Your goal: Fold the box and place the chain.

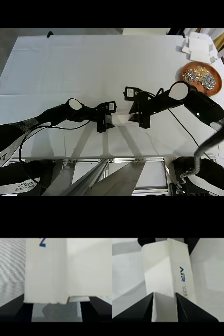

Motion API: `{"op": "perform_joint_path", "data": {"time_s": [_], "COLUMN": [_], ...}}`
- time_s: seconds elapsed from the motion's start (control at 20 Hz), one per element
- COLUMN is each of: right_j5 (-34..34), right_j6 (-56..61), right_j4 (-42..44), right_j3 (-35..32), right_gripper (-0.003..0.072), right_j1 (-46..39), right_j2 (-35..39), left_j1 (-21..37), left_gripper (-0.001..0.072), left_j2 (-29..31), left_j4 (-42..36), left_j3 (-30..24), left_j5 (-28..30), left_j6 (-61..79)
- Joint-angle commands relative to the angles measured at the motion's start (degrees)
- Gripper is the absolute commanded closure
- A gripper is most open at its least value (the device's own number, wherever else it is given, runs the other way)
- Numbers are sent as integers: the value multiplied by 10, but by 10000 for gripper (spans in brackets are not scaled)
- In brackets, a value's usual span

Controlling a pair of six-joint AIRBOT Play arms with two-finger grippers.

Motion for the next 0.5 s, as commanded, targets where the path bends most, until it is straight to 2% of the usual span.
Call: {"op": "perform_joint_path", "data": {"time_s": [0.0, 0.15, 0.25, 0.4, 0.45], "right_j5": [-40, -52, -53, -51, -51], "right_j6": [-8, -8, 2, 7, 7], "right_j4": [-35, -47, -62, -72, -72], "right_j3": [0, 0, 0, 0, -1], "right_gripper": [361, 366, 425, 432, 461], "right_j1": [23, 25, 25, 25, 25], "right_j2": [1, 1, 1, 1, 1], "left_j1": [0, 0, 0, 0, 0], "left_gripper": [437, 437, 437, 437, 437], "left_j2": [0, 0, 0, 0, 0], "left_j4": [0, 0, 0, 0, 0], "left_j3": [0, 0, 0, 0, 0], "left_j5": [0, 0, 0, 0, 0], "left_j6": [0, 0, 0, 0, 0]}}
